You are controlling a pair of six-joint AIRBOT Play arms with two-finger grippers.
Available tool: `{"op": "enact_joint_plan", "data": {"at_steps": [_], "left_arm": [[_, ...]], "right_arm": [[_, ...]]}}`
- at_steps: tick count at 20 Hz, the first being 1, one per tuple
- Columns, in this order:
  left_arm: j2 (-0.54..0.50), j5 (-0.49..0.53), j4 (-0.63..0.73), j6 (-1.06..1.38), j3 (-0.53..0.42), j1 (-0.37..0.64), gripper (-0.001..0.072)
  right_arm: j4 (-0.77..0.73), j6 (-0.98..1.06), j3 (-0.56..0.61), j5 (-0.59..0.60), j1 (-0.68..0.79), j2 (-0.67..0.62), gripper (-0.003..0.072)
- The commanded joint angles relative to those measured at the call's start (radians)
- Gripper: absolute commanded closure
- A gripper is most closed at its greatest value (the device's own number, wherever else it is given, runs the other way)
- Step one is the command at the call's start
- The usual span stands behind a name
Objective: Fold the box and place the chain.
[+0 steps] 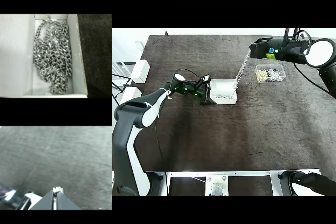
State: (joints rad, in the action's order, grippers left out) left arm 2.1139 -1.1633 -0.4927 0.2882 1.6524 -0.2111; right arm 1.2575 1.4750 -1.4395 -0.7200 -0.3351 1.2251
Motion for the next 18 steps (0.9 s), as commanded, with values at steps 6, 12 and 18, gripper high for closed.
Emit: {"op": "enact_joint_plan", "data": {"at_steps": [6, 12, 18], "left_arm": [[0.0, 0.0, 0.0, 0.0, 0.0, 0.0, 0.0346], [0.0, -0.001, 0.0, 0.0, 0.0, 0.0, 0.0346], [0.0, 0.0, 0.0, 0.0, 0.0, 0.0, 0.0346]], "right_arm": [[0.0, 0.008, 0.096, 0.077, -0.127, 0.02, 0.0671], [0.001, 0.007, 0.108, 0.157, -0.13, 0.127, 0.0671], [-0.001, 0.008, 0.17, 0.15, -0.149, 0.136, 0.0671]]}}
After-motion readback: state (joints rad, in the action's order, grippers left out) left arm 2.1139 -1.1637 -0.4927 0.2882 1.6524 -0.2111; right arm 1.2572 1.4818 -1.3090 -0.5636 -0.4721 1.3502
